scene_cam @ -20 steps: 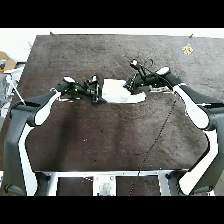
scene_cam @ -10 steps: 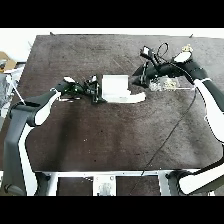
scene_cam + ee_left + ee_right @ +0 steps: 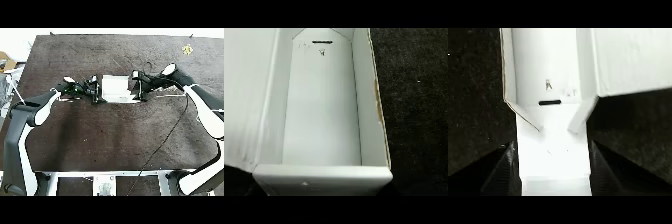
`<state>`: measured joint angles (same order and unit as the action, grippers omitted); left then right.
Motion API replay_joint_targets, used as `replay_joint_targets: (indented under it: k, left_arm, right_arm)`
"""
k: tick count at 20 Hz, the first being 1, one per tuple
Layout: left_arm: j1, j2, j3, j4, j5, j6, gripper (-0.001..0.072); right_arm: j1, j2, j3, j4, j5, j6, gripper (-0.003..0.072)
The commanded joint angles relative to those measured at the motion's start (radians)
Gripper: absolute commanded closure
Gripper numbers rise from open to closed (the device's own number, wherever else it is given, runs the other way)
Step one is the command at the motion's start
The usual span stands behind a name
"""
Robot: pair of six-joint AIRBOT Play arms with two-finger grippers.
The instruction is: Fold the box and place the chain.
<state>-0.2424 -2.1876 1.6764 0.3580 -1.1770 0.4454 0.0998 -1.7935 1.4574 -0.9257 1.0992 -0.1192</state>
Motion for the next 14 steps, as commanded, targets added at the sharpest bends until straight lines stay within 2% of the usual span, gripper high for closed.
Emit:
replay_joint_targets:
  k: [1,4,5,10,11,14]
  left_arm:
    - [0.000,0.000,0.000,0.000,0.000,0.000,0.0356]
    - [0.000,0.000,0.000,0.000,0.000,0.000,0.0356]
    - [0.000,0.000,0.000,0.000,0.000,0.000,0.0356]
    - [0.000,0.000,0.000,0.000,0.000,0.000,0.0355]
    - [0.000,0.000,0.000,0.000,0.000,0.000,0.0356]
    - [0.000,0.000,0.000,0.000,0.000,0.000,0.0356]
  right_arm:
    - [0.015,-0.021,-0.010,0.008,-0.019,-0.020,0.0248]
    - [0.015,-0.021,-0.010,0.041,-0.047,-0.020,0.0251]
    - [0.015,-0.021,-0.010,0.053,-0.053,-0.020,0.0351]
    - [0.039,-0.021,-0.011,0.093,-0.050,-0.021,0.0391]
    - [0.053,-0.021,-0.011,0.093,-0.050,-0.021,0.0499]
    - [0.088,-0.021,-0.011,0.112,-0.072,-0.047,0.0496]
